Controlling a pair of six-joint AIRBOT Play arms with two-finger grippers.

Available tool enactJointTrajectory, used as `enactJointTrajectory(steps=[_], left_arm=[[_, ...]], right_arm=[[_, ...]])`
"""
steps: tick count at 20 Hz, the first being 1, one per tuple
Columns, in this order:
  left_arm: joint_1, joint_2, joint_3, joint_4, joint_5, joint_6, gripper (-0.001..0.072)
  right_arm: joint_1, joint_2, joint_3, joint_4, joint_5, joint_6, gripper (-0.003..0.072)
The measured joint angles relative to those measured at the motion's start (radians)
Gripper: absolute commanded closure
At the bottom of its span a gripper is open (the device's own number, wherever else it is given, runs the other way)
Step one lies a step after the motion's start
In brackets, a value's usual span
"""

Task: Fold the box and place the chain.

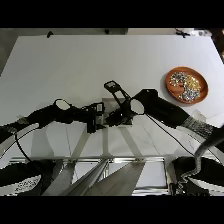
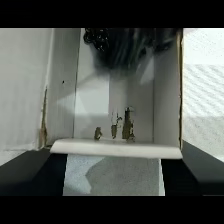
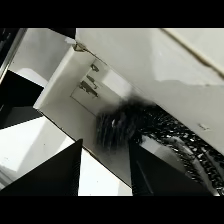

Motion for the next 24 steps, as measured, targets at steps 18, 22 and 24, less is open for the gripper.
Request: enactJointTrajectory(steps=[18,22,24], left_arm=[[0.000,0.000,0.000,0.000,0.000,0.000,0.0323],[0.000,0.000,0.000,0.000,0.000,0.000,0.0323],[0.000,0.000,0.000,0.000,0.000,0.000,0.0323]], right_arm=[[-0.367,0.266,-0.212,0.009,0.162,-1.007,0.0021],[-0.390,0.252,-0.333,0.057,-0.091,-1.300,0.0021],[-0.394,0.220,-0.359,0.101,-0.175,-1.399,0.0022]])
